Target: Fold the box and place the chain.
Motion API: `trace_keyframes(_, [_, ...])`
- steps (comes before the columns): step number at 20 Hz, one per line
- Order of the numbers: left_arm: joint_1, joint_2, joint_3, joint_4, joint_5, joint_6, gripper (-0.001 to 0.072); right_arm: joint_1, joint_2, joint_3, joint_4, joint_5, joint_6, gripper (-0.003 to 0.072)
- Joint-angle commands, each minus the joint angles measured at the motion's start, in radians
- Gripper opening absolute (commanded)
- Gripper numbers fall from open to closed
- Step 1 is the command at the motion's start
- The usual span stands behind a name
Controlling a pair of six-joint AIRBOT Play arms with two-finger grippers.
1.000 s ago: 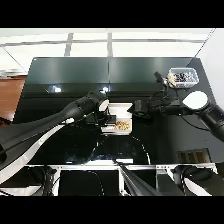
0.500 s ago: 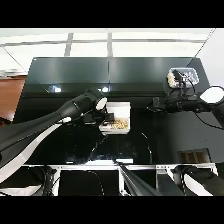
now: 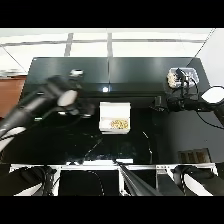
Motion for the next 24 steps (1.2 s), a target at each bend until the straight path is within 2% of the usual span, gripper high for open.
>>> trace_keyframes(1, [0.261, 0.177, -0.207, -0.169, 0.123, 0.216, 0.0644, 0.000, 0.000, 0.000, 0.002, -0.036, 0.006, 0.0273])
trace_keyframes(3, [0.433, 0.228, -0.373, -0.551, 0.360, 0.651, 0.0643, 0.000, 0.000, 0.000, 0.002, -0.034, 0.006, 0.0274])
trace_keyframes(4, [0.483, 0.244, -0.451, -0.758, 0.430, 0.999, 0.0643, 0.000, 0.000, 0.000, 0.002, -0.033, 0.006, 0.0273])
trace_keyframes(6, [0.500, 0.231, -0.561, -1.027, 0.448, 1.618, 0.0643, 0.000, 0.000, 0.000, 0.002, -0.030, 0.006, 0.0274])
trace_keyframes(7, [0.488, 0.217, -0.592, -1.100, 0.424, 1.847, 0.0646, 0.000, 0.000, 0.000, 0.002, -0.024, 0.006, 0.0273])
trace_keyframes(8, [0.462, 0.203, -0.610, -1.134, 0.415, 2.034, 0.0665, 0.000, 0.000, 0.000, 0.001, -0.016, 0.006, 0.0273])
trace_keyframes(9, [0.430, 0.192, -0.616, -1.131, 0.426, 2.164, 0.0720, 0.000, 0.000, 0.000, 0.000, -0.002, 0.006, 0.0273])
trace_keyframes(12, [0.300, 0.162, -0.608, -1.102, 0.591, 2.349, 0.0720, 0.000, -0.001, 0.000, -0.012, 0.029, 0.010, 0.0273])
trace_keyframes(13, [0.280, 0.132, -0.584, -1.075, 0.579, 2.367, 0.0720, 0.000, 0.000, 0.000, -0.014, 0.027, 0.010, 0.0273])
trace_keyframes(18, [0.273, -0.072, -0.492, -1.122, 0.540, 2.466, 0.0720, 0.000, -0.001, 0.000, -0.013, 0.027, 0.010, 0.0274])
trace_keyframes(24, [0.267, -0.176, -0.420, -1.118, 0.497, 2.447, 0.0720, 0.000, -0.001, 0.000, -0.013, 0.028, 0.010, 0.0273])
